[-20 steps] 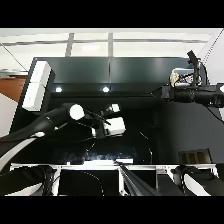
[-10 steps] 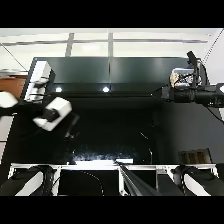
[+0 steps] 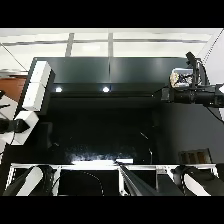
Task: Fold the box and place the chain.
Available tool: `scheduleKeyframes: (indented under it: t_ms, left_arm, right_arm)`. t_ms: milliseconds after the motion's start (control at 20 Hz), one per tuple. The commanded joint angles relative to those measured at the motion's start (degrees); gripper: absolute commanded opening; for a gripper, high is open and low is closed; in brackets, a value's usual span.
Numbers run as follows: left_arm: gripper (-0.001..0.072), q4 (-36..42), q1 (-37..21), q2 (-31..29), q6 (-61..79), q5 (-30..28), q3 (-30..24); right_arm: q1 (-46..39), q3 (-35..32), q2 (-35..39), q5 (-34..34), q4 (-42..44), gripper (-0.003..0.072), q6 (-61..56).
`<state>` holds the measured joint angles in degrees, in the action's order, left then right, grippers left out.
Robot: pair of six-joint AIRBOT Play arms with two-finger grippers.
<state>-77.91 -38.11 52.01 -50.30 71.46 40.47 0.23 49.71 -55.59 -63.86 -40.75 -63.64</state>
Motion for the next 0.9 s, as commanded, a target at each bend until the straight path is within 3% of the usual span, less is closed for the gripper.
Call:
scheduleKeyframes:
  t_ms: [0, 300, 850]
  left_arm:
    - [0.0359, 0.13, -5.64, 0.04, 4.13, -5.14, -0.04]
    - [0.0360, 6.62, -6.08, 1.99, 11.98, -14.86, -3.93]
    - [0.0363, 12.26, -5.40, 6.60, 14.99, -18.97, -4.70]
  right_arm:
    - [0.00, 0.04, 0.04, 0.04, -0.22, 0.0038, 0.00]
    - [0.00, 0.04, 0.04, 0.92, -0.15, 0.0038, -1.57]
    - [0.00, 0.04, 0.04, 1.49, 0.15, 0.0038, -2.84]
